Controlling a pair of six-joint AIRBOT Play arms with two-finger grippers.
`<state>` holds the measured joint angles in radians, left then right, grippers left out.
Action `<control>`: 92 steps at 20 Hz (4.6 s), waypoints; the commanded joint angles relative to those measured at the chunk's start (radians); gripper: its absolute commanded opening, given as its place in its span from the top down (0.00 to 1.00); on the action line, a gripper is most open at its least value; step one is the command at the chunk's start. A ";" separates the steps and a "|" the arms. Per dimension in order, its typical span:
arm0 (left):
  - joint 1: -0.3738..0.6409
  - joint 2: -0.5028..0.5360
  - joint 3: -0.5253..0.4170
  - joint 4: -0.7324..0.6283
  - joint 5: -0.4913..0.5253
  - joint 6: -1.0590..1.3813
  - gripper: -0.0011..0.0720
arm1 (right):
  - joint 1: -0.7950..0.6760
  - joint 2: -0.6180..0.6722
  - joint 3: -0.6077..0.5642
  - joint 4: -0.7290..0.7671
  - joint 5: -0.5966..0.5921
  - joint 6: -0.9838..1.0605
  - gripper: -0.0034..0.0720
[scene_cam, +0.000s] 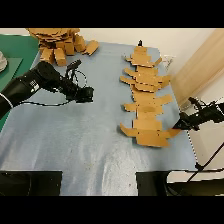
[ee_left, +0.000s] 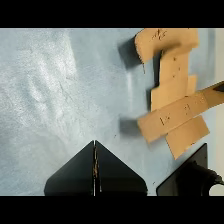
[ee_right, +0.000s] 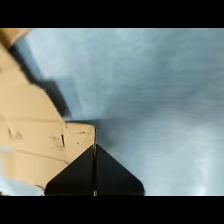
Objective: Fold the box.
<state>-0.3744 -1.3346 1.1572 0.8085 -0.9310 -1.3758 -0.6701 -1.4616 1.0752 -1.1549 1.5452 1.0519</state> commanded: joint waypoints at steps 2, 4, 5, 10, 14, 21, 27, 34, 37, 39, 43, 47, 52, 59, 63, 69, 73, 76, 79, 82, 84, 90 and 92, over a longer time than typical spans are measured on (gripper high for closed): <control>0.000 0.000 0.000 -0.016 -0.023 0.056 0.97 | 0.047 0.088 -0.132 0.265 0.078 0.005 0.95; 0.001 0.001 0.000 -0.080 -0.034 0.101 0.97 | 0.110 0.177 -0.192 0.311 0.077 0.002 0.95; 0.001 0.001 0.000 -0.123 -0.043 0.133 0.97 | 0.145 0.235 -0.219 0.311 0.076 0.002 0.95; 0.002 0.000 0.000 -0.211 -0.105 0.194 0.97 | 0.321 0.556 -0.399 0.422 -0.116 0.006 0.95; 0.030 0.000 0.000 -0.200 -0.209 0.180 0.97 | 0.519 0.644 -0.555 0.392 -0.314 0.063 0.95; 0.091 0.000 -0.052 -0.180 -0.276 0.182 0.97 | 0.634 0.489 -0.624 0.378 -0.369 0.087 0.54; 0.094 0.000 -0.068 -0.174 -0.301 0.183 0.97 | 0.635 0.366 -0.624 0.388 -0.372 0.051 0.59; 0.095 0.000 -0.068 -0.172 -0.286 0.208 0.84 | 0.635 0.392 -0.623 0.627 -0.337 -0.195 0.95; 0.095 0.000 -0.077 -0.171 -0.253 0.207 0.34 | 0.635 0.461 -0.624 0.570 -0.374 -0.215 0.95; 0.095 -0.005 -0.091 -0.129 -0.237 0.209 0.34 | 0.649 0.485 -0.627 0.514 -0.388 -0.225 0.95; 0.095 -0.055 -0.152 -0.079 -0.220 0.210 0.34 | 0.747 0.572 -0.629 0.500 -0.540 -0.232 0.95; 0.095 -0.159 -0.163 -0.113 -0.222 0.248 0.34 | 0.843 0.576 -0.631 0.488 -0.560 -0.230 0.95; 0.102 -0.193 -0.163 -0.106 -0.208 0.277 0.34 | 0.857 0.576 -0.631 0.457 -0.569 -0.230 0.95; 0.100 -0.195 -0.166 -0.291 -0.142 0.472 0.37 | 0.857 0.576 -0.631 0.436 -0.598 -0.222 0.95; 0.101 -0.201 -0.174 -0.308 -0.195 0.536 0.37 | 0.857 0.576 -0.631 0.429 -0.598 -0.213 0.95; 0.105 -0.201 -0.175 -0.316 -0.335 0.600 0.52 | 0.857 0.576 -0.631 0.351 -0.600 -0.151 0.95; 0.138 -0.201 -0.175 -0.334 -0.407 0.632 0.52 | 0.857 0.576 -0.631 0.349 -0.601 -0.143 0.95; 0.166 -0.201 -0.175 -0.377 -0.438 0.661 0.52 | 0.857 0.576 -0.631 0.349 -0.608 -0.137 0.95; 0.156 -0.201 -0.197 -0.406 -0.417 0.701 0.52 | 0.857 0.576 -0.631 0.350 -0.617 -0.132 0.95; 0.145 -0.201 -0.230 -0.414 -0.392 0.717 0.52 | 0.857 0.576 -0.631 0.351 -0.628 -0.131 0.95; 0.142 -0.201 -0.259 -0.458 -0.372 0.752 0.52 | 0.857 0.576 -0.631 0.351 -0.640 -0.130 0.95; 0.137 -0.201 -0.318 -0.557 -0.303 0.833 0.53 | 0.857 0.576 -0.631 0.351 -0.642 -0.127 0.95; 0.135 -0.201 -0.330 -0.568 -0.280 0.848 0.77 | 0.857 0.576 -0.631 0.351 -0.643 -0.127 0.95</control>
<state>-0.2363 -1.5352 0.8474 0.2707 -1.2484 -0.5583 0.1864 -0.8867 0.4446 -0.8047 0.9051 0.9237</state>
